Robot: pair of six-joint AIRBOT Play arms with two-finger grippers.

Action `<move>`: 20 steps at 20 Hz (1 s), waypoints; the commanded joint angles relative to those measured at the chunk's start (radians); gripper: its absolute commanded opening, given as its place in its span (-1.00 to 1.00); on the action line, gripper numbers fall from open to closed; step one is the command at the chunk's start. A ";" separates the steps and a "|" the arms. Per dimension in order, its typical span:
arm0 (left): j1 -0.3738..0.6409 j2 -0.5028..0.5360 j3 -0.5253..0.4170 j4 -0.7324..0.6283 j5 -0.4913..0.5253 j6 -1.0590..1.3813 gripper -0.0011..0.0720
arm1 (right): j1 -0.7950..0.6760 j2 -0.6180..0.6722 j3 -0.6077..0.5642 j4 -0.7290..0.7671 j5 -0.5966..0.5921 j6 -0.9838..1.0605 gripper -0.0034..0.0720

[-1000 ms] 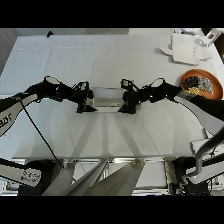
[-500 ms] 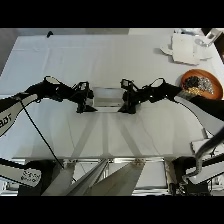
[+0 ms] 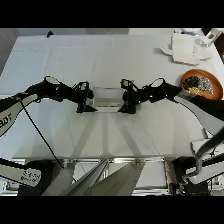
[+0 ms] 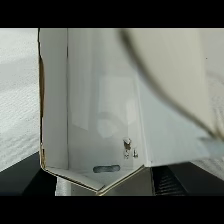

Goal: Fold the box and place the chain.

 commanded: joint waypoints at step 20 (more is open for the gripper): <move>0.000 0.000 0.001 0.000 0.000 0.000 -0.55 | 0.000 0.269 0.002 -0.341 -0.081 0.151 0.91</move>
